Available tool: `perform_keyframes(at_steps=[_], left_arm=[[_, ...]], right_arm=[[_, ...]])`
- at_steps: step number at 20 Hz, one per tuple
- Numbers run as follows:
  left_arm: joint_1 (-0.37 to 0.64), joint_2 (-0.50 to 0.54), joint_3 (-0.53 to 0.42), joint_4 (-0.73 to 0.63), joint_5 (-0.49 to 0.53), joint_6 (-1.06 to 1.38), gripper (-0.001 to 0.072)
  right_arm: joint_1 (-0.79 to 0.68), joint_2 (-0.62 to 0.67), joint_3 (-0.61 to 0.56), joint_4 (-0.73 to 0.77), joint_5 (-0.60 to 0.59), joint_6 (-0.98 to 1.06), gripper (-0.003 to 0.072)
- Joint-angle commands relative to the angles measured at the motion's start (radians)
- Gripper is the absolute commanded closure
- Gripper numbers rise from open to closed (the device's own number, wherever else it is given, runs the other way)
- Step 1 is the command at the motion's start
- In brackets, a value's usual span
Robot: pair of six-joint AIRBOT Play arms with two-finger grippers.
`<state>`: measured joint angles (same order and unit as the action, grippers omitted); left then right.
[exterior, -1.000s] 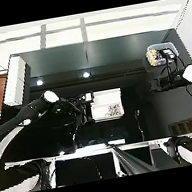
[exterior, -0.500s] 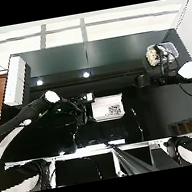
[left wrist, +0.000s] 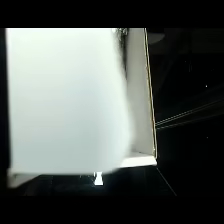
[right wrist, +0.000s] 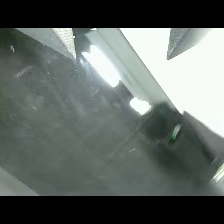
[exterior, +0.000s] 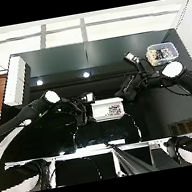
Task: Fold the box and place the chain.
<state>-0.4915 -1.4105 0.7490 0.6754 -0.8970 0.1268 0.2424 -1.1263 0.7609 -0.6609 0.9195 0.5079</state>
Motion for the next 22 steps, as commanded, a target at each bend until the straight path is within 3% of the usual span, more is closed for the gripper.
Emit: perform_keyframes(at_steps=[1, 6, 9, 10, 17, 22], left_arm=[[0.000, -0.001, 0.001, 0.000, 0.004, 0.000, 0.0225], [-0.001, -0.001, 0.001, -0.004, 0.002, -0.001, 0.0225], [-0.001, -0.001, 0.001, -0.003, 0.003, 0.000, 0.0225], [-0.001, -0.001, 0.001, -0.003, 0.003, 0.000, 0.0225], [-0.001, -0.001, 0.001, -0.003, 0.003, -0.001, 0.0225], [-0.001, -0.001, 0.001, -0.004, 0.002, -0.001, 0.0225]], right_arm=[[0.018, -0.005, 0.039, -0.113, 0.139, -0.189, 0.0059], [0.082, -0.006, 0.039, -0.214, 0.123, -0.231, 0.0057], [0.127, -0.006, 0.039, -0.172, 0.113, -0.232, 0.0055], [0.141, -0.006, 0.039, -0.149, 0.114, -0.231, -0.0028], [0.171, 0.020, 0.039, -0.122, 0.191, -0.214, -0.0026], [0.171, 0.023, -0.001, -0.183, 0.142, -0.217, -0.0026]])
